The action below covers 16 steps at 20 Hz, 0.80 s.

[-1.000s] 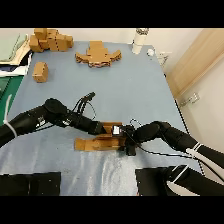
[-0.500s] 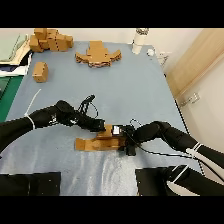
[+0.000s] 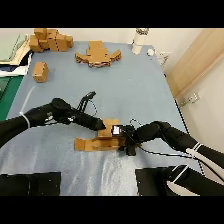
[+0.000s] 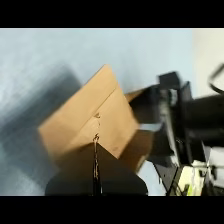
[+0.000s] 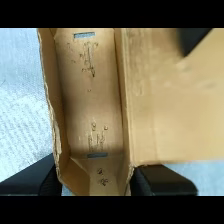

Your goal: Fold the box.

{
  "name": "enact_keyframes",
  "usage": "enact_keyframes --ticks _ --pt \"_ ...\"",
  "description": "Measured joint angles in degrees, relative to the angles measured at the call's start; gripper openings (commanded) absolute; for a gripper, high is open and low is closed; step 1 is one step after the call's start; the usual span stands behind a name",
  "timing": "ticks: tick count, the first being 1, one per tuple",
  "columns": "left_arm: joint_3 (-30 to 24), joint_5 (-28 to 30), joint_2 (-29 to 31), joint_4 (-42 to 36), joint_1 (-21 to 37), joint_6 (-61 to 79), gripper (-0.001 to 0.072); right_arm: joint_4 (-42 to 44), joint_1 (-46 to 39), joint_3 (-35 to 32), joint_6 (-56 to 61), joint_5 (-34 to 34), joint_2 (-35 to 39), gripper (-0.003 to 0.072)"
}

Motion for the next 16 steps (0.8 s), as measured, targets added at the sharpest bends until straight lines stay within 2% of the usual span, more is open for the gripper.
enact_keyframes --ticks 4,7,11,14,16 --pt "0.00 -6.51 4.81 0.28 5.11 13.75 0.0011 0.00 0.00 0.00 0.00 0.00 0.00 0.0505" --pt "-0.07 -9.40 7.82 6.08 6.73 21.84 0.0010 0.00 0.00 0.00 0.00 0.00 0.00 0.0505" --pt "-1.22 -8.04 10.84 14.62 4.68 29.22 0.0009 0.00 0.00 0.00 0.00 0.00 0.00 0.0505" --pt "-5.11 -4.72 13.73 15.67 2.91 38.21 0.0026 0.00 0.00 0.00 0.00 -0.02 0.00 0.0505" --pt "-8.37 -1.97 15.41 14.93 2.43 43.41 0.0695 0.00 0.00 0.00 0.00 -0.02 0.00 0.0505"
